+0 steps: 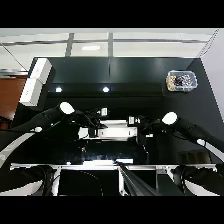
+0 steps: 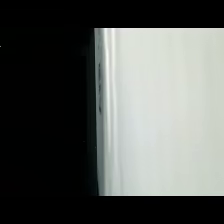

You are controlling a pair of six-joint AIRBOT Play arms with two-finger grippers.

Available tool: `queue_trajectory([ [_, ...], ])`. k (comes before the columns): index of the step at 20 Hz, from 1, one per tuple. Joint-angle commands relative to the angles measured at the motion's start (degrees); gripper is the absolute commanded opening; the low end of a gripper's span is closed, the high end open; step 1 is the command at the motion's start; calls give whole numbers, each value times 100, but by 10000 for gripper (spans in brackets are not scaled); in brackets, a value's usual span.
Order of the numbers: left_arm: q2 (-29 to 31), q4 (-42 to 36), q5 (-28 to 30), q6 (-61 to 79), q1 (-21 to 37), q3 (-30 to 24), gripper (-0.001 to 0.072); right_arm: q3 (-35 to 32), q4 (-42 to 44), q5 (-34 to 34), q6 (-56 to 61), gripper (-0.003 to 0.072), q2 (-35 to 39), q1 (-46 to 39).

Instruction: Fold the box and place the chain.

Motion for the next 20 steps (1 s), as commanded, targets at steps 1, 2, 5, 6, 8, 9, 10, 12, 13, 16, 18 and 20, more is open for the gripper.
queue_trajectory([
  [1,-2,11,-9,9,2,2,27,-2,-24,94,-59,628,7,-55],
  [2,-2,11,-9,9,2,2,27,-2,-22,72,-63,628,2,-37],
  [5,-2,9,-7,9,2,2,27,-2,74,-105,-114,629,-7,125],
  [6,-2,9,-7,9,2,2,27,-2,57,-175,-105,629,-11,186],
  [8,-2,9,-7,9,4,2,28,-2,42,-214,-72,628,-15,201],
  [9,-2,9,-7,9,4,2,27,-2,39,-214,-72,628,-15,203],
  [10,-2,11,-7,9,4,2,27,-2,39,-214,-72,628,-15,203],
  [12,-2,9,-4,9,4,2,28,-2,39,-214,-74,628,-15,203],
  [13,-2,9,-4,9,4,2,27,-2,39,-212,-74,591,-15,203],
  [16,-2,9,-9,7,4,2,28,-2,39,-210,-74,490,-15,203],
  [18,-2,11,-11,-4,4,2,28,-2,37,-210,-74,490,-15,203],
  [20,24,22,-13,-20,7,9,42,-2,39,-210,-74,490,-15,203],
])
